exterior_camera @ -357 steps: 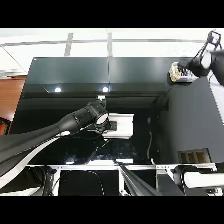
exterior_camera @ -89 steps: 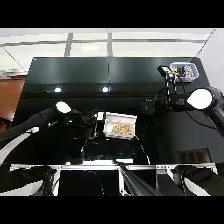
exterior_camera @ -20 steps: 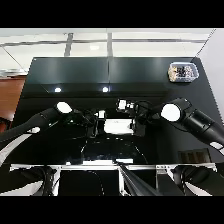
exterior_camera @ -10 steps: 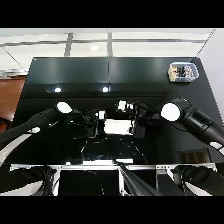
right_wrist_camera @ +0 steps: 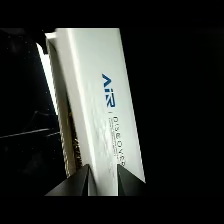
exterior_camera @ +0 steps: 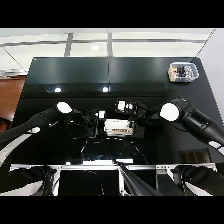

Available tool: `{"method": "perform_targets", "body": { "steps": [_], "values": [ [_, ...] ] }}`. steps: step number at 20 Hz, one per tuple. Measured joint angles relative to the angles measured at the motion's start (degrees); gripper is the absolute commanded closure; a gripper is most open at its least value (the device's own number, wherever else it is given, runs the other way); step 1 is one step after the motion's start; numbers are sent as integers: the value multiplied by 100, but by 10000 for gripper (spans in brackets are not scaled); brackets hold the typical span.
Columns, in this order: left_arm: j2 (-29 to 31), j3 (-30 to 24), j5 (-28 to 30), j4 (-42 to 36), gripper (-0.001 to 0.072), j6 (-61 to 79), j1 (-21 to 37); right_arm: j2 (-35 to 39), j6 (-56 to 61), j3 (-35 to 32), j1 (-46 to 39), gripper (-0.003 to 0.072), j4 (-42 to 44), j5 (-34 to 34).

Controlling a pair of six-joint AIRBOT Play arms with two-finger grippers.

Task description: Fold the box and place the chain.

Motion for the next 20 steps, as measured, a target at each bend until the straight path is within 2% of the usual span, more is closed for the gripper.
{"method": "perform_targets", "body": {
  "steps": [20],
  "values": [
    [0,2,4,2,357,22,0,-4,0,-109,11,496,129,234]
  ]
}}
